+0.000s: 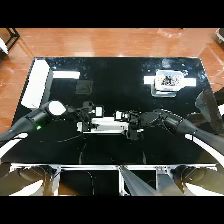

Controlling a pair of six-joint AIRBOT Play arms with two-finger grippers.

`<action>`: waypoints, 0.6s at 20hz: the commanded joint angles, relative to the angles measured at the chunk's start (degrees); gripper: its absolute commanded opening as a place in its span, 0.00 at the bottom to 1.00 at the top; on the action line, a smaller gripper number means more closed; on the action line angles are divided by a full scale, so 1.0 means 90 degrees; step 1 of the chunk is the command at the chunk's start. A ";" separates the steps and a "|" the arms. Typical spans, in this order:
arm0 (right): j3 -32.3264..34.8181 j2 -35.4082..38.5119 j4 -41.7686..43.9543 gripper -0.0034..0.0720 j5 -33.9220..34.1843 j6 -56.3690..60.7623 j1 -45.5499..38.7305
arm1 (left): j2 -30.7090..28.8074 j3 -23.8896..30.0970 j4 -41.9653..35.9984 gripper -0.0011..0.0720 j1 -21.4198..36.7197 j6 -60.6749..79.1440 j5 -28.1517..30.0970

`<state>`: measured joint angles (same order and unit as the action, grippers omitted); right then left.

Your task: Fold the box and place the chain.

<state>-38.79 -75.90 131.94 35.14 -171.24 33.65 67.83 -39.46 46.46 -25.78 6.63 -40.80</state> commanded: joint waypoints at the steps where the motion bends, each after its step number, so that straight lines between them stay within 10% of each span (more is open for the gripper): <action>1: 0.0005 -0.0005 -0.0022 0.66 0.0005 0.0000 0.0007 | -0.0682 -0.0002 0.0304 0.89 0.0408 -0.0726 -0.0044; 5: 0.0005 -0.0005 -0.0024 0.66 0.0002 0.0000 0.0007 | -0.1702 -0.0002 0.0622 0.84 0.1197 -0.3237 -0.1321; 7: 0.0005 -0.0005 -0.0022 0.66 0.0007 0.0000 0.0007 | -0.1931 0.0000 0.0568 0.10 0.1423 -0.4141 -0.2718; 9: 0.0005 -0.0005 -0.0022 0.66 0.0005 0.0000 0.0007 | -0.1945 0.0027 0.0403 0.04 0.1345 -0.4163 -0.3808; 12: 0.0005 -0.0005 -0.0022 0.66 0.0007 0.0000 0.0007 | -0.1938 0.0321 -0.0563 0.04 0.0855 -0.4175 -0.3082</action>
